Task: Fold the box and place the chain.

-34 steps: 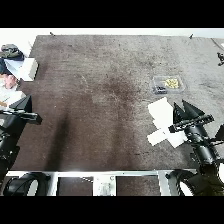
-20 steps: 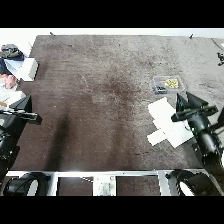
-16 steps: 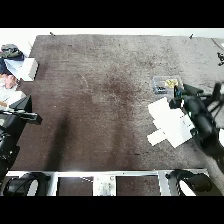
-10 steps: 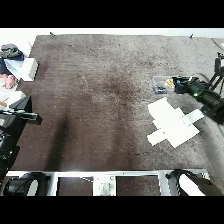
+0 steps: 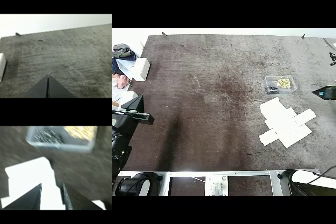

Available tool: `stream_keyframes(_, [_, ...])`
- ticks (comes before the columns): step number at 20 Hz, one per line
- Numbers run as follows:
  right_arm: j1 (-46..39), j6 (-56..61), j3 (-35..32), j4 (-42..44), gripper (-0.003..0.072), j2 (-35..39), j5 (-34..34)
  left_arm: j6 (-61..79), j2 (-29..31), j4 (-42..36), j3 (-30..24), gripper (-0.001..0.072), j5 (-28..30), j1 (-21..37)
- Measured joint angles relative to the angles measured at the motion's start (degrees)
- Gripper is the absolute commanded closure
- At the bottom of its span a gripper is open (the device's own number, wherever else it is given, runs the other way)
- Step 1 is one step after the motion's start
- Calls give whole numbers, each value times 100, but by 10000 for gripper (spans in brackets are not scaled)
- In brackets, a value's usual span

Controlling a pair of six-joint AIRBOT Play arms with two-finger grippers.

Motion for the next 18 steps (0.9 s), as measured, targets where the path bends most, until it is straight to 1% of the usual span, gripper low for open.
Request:
stream_keyframes(4, [-170, 190, 1196, -828, 347, -1132, 949, 0, 0, 0, 0, 697, 0, 0])
stream_keyframes(7, [-216, 273, 1775, -1239, 347, -1738, 1303, 0, 0, 0, 0, 697, 0, 0])
stream_keyframes(14, [-236, 293, 2535, -1692, 342, -2677, 1491, 0, 0, 0, 0, 697, 0, 0])
stream_keyframes(15, [-236, 282, 2586, -1727, 266, -2804, 1521, 2, 0, 0, 0, 697, 0, 0])
stream_keyframes(18, [-236, 197, 2664, -1753, 266, -3123, 1683, 0, 0, 0, 0, 697, 0, 0])
